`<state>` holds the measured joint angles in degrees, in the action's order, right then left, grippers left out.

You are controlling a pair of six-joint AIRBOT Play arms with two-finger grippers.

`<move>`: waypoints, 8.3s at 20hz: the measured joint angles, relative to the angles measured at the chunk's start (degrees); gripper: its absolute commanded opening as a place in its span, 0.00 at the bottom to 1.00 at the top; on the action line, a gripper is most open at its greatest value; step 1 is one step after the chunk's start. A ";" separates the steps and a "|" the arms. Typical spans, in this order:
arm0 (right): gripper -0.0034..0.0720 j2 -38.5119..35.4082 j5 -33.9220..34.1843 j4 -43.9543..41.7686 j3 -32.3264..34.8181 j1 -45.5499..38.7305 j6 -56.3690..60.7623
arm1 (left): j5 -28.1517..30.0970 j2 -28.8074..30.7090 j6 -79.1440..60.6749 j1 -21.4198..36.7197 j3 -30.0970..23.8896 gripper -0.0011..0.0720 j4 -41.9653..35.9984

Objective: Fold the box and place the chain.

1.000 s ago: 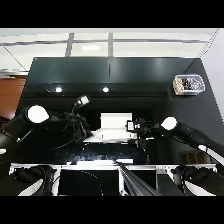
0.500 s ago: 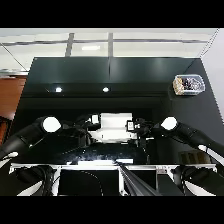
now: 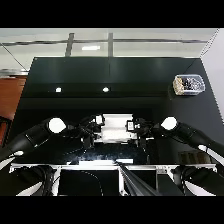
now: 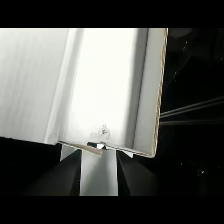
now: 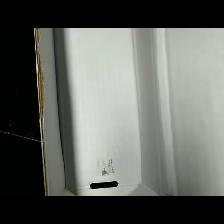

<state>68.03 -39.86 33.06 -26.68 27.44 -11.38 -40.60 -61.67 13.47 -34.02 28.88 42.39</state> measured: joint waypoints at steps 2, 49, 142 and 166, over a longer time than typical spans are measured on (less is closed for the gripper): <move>0.61 0.00 0.00 0.00 0.00 0.00 0.02 | 0.15 -0.68 -0.04 -0.11 0.00 0.37 -2.84; 0.61 -0.02 0.04 0.02 0.00 0.00 0.00 | -15.04 -8.28 56.37 19.30 -3.15 0.06 -4.28; 0.66 0.00 0.07 0.00 0.00 0.00 0.22 | -22.80 -22.47 123.64 -17.77 29.73 0.06 43.95; 0.59 -7.85 -4.17 8.04 0.00 -0.83 8.72 | -23.04 -22.51 121.81 -17.57 29.75 0.06 45.35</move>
<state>60.18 -44.03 41.10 -26.68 26.61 -2.66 -63.64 -84.18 135.28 -51.59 58.63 87.74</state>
